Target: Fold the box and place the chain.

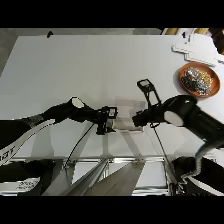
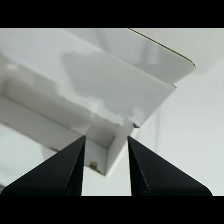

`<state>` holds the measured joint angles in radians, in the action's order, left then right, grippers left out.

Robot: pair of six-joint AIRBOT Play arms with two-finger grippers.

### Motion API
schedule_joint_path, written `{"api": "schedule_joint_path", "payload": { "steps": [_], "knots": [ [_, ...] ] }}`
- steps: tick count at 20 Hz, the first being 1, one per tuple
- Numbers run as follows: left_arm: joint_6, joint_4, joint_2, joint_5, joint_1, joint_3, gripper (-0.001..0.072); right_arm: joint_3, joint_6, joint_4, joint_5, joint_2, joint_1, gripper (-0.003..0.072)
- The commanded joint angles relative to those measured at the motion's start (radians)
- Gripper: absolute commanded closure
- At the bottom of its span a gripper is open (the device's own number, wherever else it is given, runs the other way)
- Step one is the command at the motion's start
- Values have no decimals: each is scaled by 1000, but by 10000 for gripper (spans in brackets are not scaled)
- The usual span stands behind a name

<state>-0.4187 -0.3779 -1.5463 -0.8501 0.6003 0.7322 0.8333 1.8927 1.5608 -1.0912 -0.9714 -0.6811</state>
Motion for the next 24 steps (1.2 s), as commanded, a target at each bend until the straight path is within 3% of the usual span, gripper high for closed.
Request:
{"api": "schedule_joint_path", "payload": {
  "steps": [1, 7, 13, 19, 22, 24],
  "knots": [
    [0, 0, 0, 0, 0, 0, 503, 171, -142, 33, -79, 81, 100, 395],
    [0, 0, 0, 0, 0, 0, 503, 417, -330, 32, -74, -80, 489, 396],
    [0, 0, 0, 0, 0, 0, 503, 438, -376, 32, 31, -336, 813, 396],
    [0, 0, 0, 0, 0, 0, 503, 438, -420, 28, 158, -525, 921, 398],
    [0, 0, 0, 0, 0, 0, 503, 438, -428, 7, 215, -585, 920, 505],
    [0, 0, 0, 0, 0, 0, 503, 438, -428, 6, 237, -625, 920, 516]
  ]
}}
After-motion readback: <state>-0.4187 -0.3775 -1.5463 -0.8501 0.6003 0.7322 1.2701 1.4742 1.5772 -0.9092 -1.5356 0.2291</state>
